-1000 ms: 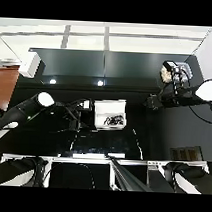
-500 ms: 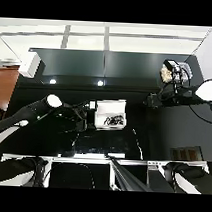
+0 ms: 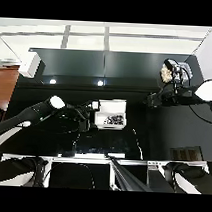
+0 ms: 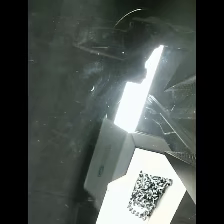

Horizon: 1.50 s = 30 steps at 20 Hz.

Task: Fold the box and place the chain.

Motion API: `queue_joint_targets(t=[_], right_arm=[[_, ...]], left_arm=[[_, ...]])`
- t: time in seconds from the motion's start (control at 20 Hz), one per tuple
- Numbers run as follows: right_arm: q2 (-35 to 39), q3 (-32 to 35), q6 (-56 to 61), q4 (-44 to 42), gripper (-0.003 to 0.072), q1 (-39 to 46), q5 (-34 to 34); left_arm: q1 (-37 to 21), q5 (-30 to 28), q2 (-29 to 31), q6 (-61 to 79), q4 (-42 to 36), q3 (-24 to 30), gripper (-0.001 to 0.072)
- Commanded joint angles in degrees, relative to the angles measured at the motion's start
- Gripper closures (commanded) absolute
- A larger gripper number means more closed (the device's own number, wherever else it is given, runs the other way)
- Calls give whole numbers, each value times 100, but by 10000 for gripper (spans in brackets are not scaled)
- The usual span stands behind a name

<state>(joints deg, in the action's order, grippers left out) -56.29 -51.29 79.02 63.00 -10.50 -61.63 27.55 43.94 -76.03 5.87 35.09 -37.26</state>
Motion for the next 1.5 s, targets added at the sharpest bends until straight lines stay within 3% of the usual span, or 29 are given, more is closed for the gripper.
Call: queue_joint_targets(t=[0.0, 0.05, 0.1, 0.15, 0.4, 0.55, 0.65, 0.9, 1.45], right_arm=[[-31, 105, 0, -15, 233, -42, 282], [-79, 164, 17, -39, 229, -76, 522], [-164, 184, 39, -168, 33, -125, 774], [-319, 181, 22, -446, -34, -186, 1075], [-1556, 140, -835, -2170, -34, -667, 2546], [-1871, 15, -2253, -2371, -34, -953, 2009], [-1818, -229, -3963, -2212, -34, -909, 964], [-1792, -398, -5261, -2087, -34, -1019, -439], [-1845, -129, -6004, -2076, -34, -1200, -254]], left_arm=[[7, -24, -4, 37, -20, -2, 322], [7, -24, -4, 35, -20, -2, 322], [7, -24, -4, 35, -17, -2, 323], [7, -24, -4, 35, -17, -2, 323], [7, -26, -2, 37, -17, -2, 322], [7, -26, -2, 37, 22, -2, 322], [7, -28, -2, 37, 22, -2, 321], [7, -28, -2, 37, 22, -2, 321], [7, -26, -2, 37, 24, -2, 320]])
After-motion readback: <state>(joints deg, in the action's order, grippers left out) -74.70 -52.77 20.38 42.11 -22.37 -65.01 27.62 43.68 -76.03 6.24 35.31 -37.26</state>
